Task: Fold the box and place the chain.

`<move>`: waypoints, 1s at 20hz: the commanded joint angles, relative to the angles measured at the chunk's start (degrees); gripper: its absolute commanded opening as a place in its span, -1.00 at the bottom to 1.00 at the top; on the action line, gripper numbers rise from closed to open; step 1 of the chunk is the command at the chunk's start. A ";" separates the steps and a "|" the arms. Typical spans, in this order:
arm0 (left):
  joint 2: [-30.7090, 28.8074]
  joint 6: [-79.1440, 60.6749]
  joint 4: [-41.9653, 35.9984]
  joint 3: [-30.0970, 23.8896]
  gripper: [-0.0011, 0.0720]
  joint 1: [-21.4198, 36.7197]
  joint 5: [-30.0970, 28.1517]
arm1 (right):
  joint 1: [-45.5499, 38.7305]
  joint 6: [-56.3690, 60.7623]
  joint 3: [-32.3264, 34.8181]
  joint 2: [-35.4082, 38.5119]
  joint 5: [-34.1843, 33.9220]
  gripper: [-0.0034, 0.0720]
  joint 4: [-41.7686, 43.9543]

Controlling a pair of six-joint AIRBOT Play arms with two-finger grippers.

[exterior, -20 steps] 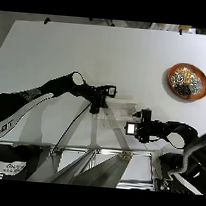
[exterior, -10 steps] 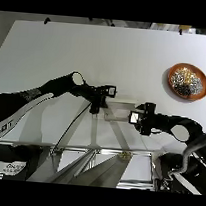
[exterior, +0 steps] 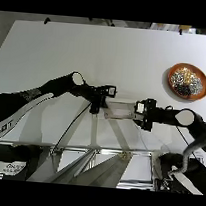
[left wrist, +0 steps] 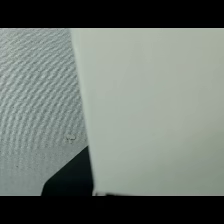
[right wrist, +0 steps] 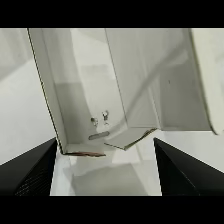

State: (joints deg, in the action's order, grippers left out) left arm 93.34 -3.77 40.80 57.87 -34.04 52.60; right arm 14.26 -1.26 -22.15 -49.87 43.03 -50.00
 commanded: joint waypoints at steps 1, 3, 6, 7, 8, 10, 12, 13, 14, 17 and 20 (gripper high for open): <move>0.04 -0.04 0.02 0.00 -0.95 0.00 -0.07 | -3.08 -3.80 -2.60 -5.07 3.17 0.84 3.80; 0.04 -0.04 0.00 0.00 -0.95 0.00 -0.04 | -3.67 -4.74 -2.93 -7.17 3.34 0.85 4.02; 0.04 -0.04 0.00 0.00 -0.95 0.00 -0.04 | -3.74 -9.77 -2.93 -8.87 4.98 0.85 6.12; 0.04 -0.07 0.02 0.00 -0.95 0.00 -0.02 | -3.74 -11.82 -2.93 -9.46 5.01 0.85 7.26; 0.04 -0.07 0.00 0.00 -0.95 0.00 -0.07 | -3.74 -13.73 -2.93 -10.16 5.01 0.85 8.22; 0.04 -0.04 0.02 0.00 -0.95 0.00 -0.02 | -3.74 -15.80 -2.95 -11.82 5.01 0.85 9.86; 0.04 -0.04 0.00 0.00 -0.95 0.00 -0.04 | -3.74 -15.80 -2.95 -13.38 5.46 0.85 10.84; 0.04 -0.04 0.02 0.00 -0.95 0.00 -0.04 | -3.74 -15.80 -2.95 -13.84 5.64 0.83 11.10; 0.04 -0.04 0.02 0.00 -0.95 0.00 -0.04 | -3.74 -15.89 -2.95 -14.21 5.57 0.83 11.47; 0.04 -0.04 0.00 0.00 -0.95 0.02 -0.04 | -3.74 -16.92 -2.95 -16.00 5.62 0.83 11.45; 0.04 -0.04 0.00 0.00 -0.95 0.00 -0.07 | -3.74 -17.07 -2.95 -17.90 5.53 0.73 11.45</move>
